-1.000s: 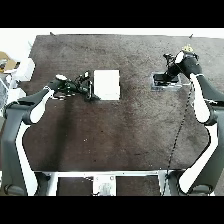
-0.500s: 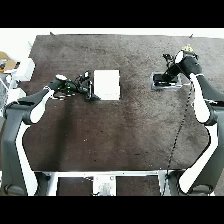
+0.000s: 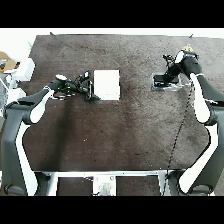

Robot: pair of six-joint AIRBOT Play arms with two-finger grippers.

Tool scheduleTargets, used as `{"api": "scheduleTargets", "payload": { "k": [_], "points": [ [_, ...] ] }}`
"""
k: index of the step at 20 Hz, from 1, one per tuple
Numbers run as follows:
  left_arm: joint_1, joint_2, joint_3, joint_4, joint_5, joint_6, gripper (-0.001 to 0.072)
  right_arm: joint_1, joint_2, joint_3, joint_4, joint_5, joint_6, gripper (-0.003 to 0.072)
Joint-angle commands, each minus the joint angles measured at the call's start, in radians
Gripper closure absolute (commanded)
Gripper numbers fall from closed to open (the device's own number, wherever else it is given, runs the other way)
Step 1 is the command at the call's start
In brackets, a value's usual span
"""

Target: Fold the box and place the chain.

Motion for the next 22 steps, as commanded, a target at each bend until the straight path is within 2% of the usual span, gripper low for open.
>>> {"api": "scheduleTargets", "payload": {
  "k": [1,4,5,6,15,19,22],
  "points": [
    [0.0,0.0,0.0,0.0,0.0,0.0,0.0349,0.001,-0.01,0.0,0.0,-0.003,-0.002,0.054],
    [0.0,0.0,0.0,0.0,0.0,0.0,0.0349,0.0,-0.011,0.0,-0.001,-0.018,-0.002,0.0544],
    [0.0,0.0,0.0,0.0,0.0,0.0,0.0349,0.0,-0.011,0.0,-0.001,-0.019,-0.002,0.0624],
    [0.0,0.0,0.0,0.0,0.0,0.0,0.0349,0.001,-0.009,0.001,0.0,-0.022,-0.001,0.0669],
    [0.0,0.0,0.0,0.0,0.0,0.0,0.0349,0.001,0.117,0.001,0.0,-0.001,-0.027,0.067],
    [0.0,0.0,0.0,0.0,0.0,0.0,0.0349,0.001,0.242,0.001,0.013,0.004,-0.063,0.0686],
    [0.0,0.0,0.0,0.0,0.0,0.0,0.0349,0.001,0.38,0.001,0.046,-0.035,-0.089,0.0686]
  ]
}}
